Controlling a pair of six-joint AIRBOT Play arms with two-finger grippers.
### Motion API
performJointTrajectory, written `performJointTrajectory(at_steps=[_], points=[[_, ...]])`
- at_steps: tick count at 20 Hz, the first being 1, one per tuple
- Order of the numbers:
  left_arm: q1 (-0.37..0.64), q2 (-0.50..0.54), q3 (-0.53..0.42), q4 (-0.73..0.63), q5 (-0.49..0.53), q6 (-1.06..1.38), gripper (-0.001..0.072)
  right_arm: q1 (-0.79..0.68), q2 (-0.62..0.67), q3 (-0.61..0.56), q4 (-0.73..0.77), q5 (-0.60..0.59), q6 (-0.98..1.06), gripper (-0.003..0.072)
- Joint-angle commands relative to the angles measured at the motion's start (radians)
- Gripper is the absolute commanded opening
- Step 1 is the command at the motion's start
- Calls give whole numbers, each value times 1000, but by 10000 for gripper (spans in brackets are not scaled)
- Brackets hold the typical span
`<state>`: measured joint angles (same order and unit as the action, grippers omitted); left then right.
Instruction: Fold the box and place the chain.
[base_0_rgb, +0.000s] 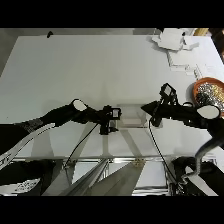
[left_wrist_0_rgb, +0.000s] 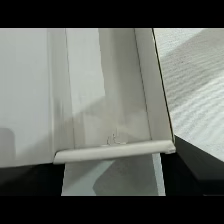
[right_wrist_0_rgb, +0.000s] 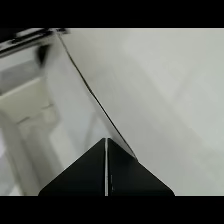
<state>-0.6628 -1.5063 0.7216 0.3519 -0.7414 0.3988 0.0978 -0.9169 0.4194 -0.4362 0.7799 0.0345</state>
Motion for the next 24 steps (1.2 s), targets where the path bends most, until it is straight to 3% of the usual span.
performJointTrajectory(at_steps=[1,5,10,12,15,18,20,21,24], points=[[0,0,0,1,1,1,254,1,-182,1,63,-126,18,18],[0,0,0,0,1,1,254,1,-246,3,45,-101,49,19],[0,0,0,0,1,1,254,1,-80,19,13,37,74,19],[0,0,0,0,1,1,254,1,30,19,-110,87,74,19],[0,0,0,0,0,1,254,1,182,19,-416,200,74,19],[0,0,0,0,1,1,254,1,257,19,-662,350,74,25],[0,0,0,0,1,1,254,1,256,16,-730,382,71,246],[0,0,0,0,1,1,254,1,253,12,-737,368,60,305],[0,0,0,0,1,1,254,1,227,6,-726,331,-21,319]])
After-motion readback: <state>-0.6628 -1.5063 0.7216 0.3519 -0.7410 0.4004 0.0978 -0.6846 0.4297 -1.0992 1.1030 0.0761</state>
